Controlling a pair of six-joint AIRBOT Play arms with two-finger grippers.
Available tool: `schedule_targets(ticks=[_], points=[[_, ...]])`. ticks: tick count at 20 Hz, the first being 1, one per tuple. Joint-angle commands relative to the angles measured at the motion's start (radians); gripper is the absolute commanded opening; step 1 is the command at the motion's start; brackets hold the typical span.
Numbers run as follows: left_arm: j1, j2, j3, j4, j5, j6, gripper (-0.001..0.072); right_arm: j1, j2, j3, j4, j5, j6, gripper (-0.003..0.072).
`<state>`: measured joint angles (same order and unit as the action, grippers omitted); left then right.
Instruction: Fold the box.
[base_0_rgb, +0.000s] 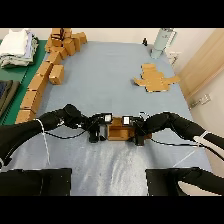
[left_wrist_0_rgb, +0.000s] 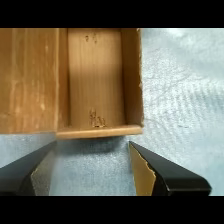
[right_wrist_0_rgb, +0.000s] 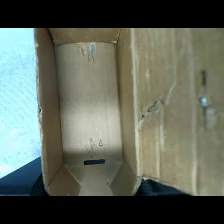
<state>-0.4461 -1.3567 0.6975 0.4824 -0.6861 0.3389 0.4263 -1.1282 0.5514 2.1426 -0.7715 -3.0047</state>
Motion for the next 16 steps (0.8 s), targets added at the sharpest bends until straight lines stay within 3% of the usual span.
schedule_targets(ticks=[1, 12, 16], points=[[-0.028, 0.004, 0.007, 0.003, 0.013, -0.042, 0.0696, 0.001, 0.000, 0.000, 0.000, 0.000, 0.001, 0.0582], [-0.085, -0.015, 0.030, 0.008, 0.059, -0.101, 0.0696, 0.001, -0.001, 0.000, 0.000, 0.000, 0.001, 0.0582], [-0.083, -0.024, 0.029, 0.100, 0.059, -0.220, 0.0696, 0.001, -0.001, 0.000, 0.000, 0.000, 0.001, 0.0582]])
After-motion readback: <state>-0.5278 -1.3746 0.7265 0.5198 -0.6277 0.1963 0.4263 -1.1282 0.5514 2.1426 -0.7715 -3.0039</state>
